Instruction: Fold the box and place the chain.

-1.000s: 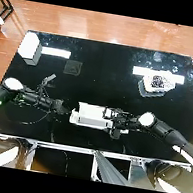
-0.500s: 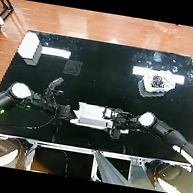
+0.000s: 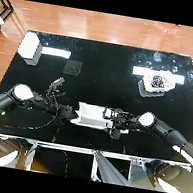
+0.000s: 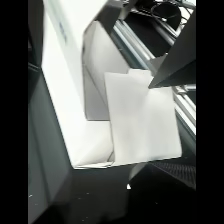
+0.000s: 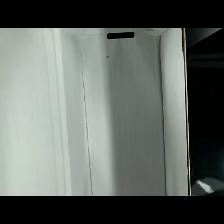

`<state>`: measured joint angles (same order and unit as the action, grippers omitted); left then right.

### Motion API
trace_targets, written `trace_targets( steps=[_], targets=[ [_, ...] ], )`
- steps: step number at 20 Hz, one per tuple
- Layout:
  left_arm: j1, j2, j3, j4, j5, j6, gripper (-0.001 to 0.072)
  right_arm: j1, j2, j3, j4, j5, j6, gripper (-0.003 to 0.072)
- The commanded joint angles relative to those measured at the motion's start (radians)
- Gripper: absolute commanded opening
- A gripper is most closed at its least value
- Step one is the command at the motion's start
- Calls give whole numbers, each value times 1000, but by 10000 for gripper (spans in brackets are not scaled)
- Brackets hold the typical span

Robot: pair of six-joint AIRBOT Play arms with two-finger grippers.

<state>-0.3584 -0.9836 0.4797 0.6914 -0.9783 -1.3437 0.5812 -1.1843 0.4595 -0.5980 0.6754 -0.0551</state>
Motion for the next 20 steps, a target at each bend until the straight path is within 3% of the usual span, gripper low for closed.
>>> trace_targets(
  steps=[1,8,20],
  targets=[
    [-26,1,1,-1,55,-22,571,1,-1,0,0,0,0,355],
    [-123,0,1,4,156,-91,571,1,0,0,0,0,0,354],
    [-142,0,1,11,193,-153,571,1,0,0,0,0,0,354]
  ],
)
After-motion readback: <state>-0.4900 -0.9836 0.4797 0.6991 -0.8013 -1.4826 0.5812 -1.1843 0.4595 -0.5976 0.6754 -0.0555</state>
